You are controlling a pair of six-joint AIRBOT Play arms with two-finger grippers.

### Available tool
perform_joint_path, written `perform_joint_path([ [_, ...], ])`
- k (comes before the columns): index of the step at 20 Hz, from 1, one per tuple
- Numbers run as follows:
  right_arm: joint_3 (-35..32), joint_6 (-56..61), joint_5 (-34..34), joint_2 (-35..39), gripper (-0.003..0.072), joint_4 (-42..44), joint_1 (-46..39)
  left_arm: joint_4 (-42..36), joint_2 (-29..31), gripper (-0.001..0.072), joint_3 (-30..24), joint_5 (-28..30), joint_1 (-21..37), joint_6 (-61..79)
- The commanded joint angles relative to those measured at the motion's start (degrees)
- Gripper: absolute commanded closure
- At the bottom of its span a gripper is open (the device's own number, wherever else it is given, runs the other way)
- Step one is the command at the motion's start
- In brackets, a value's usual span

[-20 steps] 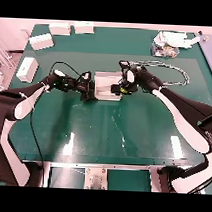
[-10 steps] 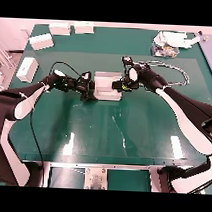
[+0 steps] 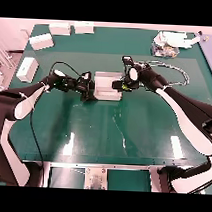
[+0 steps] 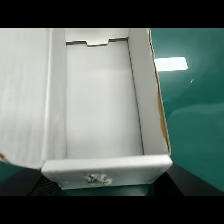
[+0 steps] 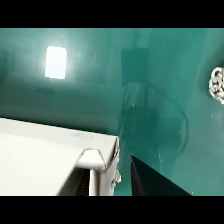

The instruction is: Fold the box and place the chain.

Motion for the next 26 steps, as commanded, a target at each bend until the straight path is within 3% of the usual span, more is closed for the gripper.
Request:
perform_joint_path([
  [1, -0.02, -0.11, 1.70, 0.00, 0.0389, 0.79, 0.00, -0.02, 0.04, 0.0242, 0.00, 0.09, 0.02, 0.00],
  [11, -0.02, -0.87, 0.63, -1.66, 0.0428, 2.73, 0.04, -0.02, 0.04, 0.0242, 0.00, 0.07, 0.02, 0.00],
  [16, 0.00, -3.06, 0.59, -1.66, 0.0651, 4.17, 0.72, -0.02, 0.04, 0.0242, 0.02, 0.07, 0.02, 0.00],
  [18, 0.00, -3.56, 0.59, -1.66, 0.0676, 4.09, 1.27, -0.02, 0.04, 0.0242, 0.02, 0.09, 0.02, 0.00],
  [20, 0.00, -3.82, 0.55, -1.66, 0.0671, 3.98, 1.31, -0.02, 0.04, 0.0242, 0.02, 0.07, 0.02, 0.00],
  [24, 0.00, -3.54, 0.57, -0.74, 0.0384, 3.54, -0.17, -0.02, 0.04, 0.0242, 0.00, 0.07, 0.02, 0.00],
  [26, 0.00, -3.56, 0.57, 0.44, 0.0381, 3.50, -0.87, -0.02, 0.04, 0.0242, 0.00, 0.09, 0.02, 0.00],
])
